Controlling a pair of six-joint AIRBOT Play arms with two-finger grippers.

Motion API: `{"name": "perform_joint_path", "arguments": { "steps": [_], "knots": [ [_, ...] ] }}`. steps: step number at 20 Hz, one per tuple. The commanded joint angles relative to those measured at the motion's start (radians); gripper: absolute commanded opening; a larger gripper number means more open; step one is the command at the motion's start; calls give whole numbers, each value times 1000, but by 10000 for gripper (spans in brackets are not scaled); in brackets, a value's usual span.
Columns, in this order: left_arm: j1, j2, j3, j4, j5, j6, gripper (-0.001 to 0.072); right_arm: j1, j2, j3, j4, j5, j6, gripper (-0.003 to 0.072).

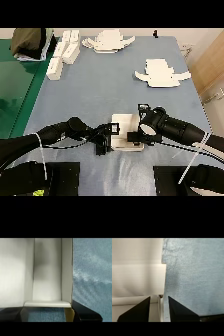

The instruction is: Fold the box.

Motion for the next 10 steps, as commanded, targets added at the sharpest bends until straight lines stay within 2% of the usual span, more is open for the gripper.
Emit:
{"name": "perform_joint_path", "arguments": {
  "steps": [1,4,9,10],
  "knots": [
    [0,0,1,1,0,2,512,1,14,16,-2,1,-2,389],
    [0,0,1,1,0,2,512,0,52,53,-3,34,-10,389],
    [0,0,1,1,0,2,512,-1,192,119,-55,216,-12,378],
    [0,0,1,1,0,2,512,-13,229,117,-87,240,-13,230]
  ]
}}
